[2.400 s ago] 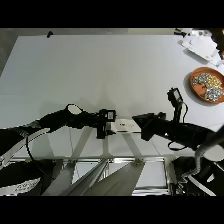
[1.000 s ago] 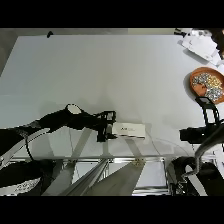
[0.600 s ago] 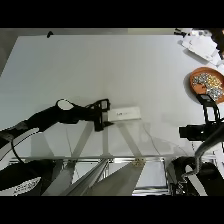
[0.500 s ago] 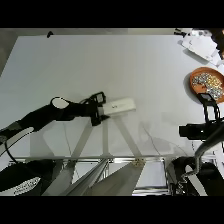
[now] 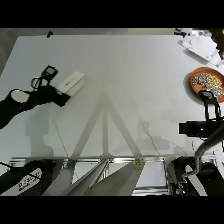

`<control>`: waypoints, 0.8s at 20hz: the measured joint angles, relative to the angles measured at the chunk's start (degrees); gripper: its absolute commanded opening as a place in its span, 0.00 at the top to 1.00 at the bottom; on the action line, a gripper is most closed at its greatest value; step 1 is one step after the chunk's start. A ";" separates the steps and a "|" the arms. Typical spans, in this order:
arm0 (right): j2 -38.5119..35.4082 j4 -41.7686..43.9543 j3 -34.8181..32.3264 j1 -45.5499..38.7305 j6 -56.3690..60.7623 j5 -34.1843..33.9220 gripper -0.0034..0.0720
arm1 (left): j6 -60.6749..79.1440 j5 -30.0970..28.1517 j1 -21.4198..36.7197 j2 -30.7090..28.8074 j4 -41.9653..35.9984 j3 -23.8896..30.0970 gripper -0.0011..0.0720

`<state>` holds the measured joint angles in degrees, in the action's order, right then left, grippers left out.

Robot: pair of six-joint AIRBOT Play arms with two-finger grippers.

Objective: Fold the box and place the chain.

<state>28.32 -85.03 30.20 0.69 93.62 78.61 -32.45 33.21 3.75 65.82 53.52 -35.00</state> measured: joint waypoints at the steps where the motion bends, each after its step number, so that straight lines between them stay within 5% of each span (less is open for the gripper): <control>1: 0.00 0.00 0.00 0.00 0.00 -0.09 0.95 | -2.32 1.16 2.38 -0.15 2.32 0.00 0.98; 8: 0.00 -0.02 0.00 0.00 -0.02 -0.17 0.95 | -21.22 5.29 11.98 -0.48 20.90 0.02 0.93; 11: 0.00 -0.02 0.00 0.00 -0.02 -0.22 0.95 | -25.07 5.66 12.90 -0.48 24.37 0.24 0.31; 14: 0.00 -0.02 0.00 0.00 -0.02 -0.22 0.95 | -26.75 5.77 13.22 -0.42 25.81 0.46 0.20; 15: 0.00 -0.02 0.00 0.00 -0.02 -0.22 0.95 | -27.12 5.77 13.29 -0.35 26.16 0.50 0.02; 16: 0.00 -0.02 0.00 0.00 -0.02 -0.22 0.95 | -27.39 5.81 13.29 -0.28 26.43 0.55 0.01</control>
<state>28.32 -85.06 30.20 0.69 93.60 78.39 -59.83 39.03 17.04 65.54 79.94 -34.46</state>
